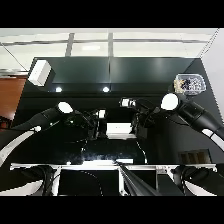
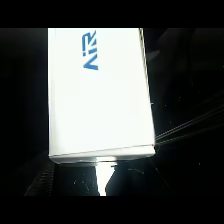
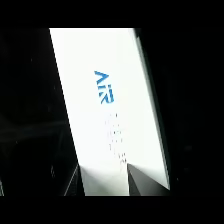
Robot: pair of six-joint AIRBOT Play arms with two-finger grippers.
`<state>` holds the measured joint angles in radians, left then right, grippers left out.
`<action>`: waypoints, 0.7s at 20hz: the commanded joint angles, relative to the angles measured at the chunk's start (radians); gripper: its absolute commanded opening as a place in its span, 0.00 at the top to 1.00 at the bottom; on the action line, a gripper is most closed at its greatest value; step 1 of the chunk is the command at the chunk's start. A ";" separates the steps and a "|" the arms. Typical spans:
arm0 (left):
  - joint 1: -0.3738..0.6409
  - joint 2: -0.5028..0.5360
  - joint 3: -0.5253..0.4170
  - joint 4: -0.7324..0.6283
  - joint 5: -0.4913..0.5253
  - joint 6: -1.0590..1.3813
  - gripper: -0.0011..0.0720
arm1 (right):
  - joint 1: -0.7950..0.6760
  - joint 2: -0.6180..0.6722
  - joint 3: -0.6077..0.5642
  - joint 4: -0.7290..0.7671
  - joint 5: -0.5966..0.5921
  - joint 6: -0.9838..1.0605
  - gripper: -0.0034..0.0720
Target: Fold the box and place the chain.
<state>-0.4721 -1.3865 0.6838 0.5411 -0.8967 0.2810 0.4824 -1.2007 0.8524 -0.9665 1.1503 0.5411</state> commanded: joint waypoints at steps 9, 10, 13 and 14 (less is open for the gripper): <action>0.000 0.000 0.000 0.000 0.000 -0.001 0.47 | 0.035 0.000 -0.001 0.012 -0.008 -0.002 0.46; 0.000 0.000 0.000 0.000 0.000 -0.001 0.47 | 0.034 0.002 0.000 0.011 -0.007 0.024 0.46; 0.000 0.000 0.000 0.000 0.000 -0.001 0.47 | -0.014 0.041 0.023 0.005 0.051 0.167 0.46; 0.000 0.000 0.000 0.000 0.000 -0.001 0.47 | -0.040 0.069 0.024 0.005 0.068 0.221 0.46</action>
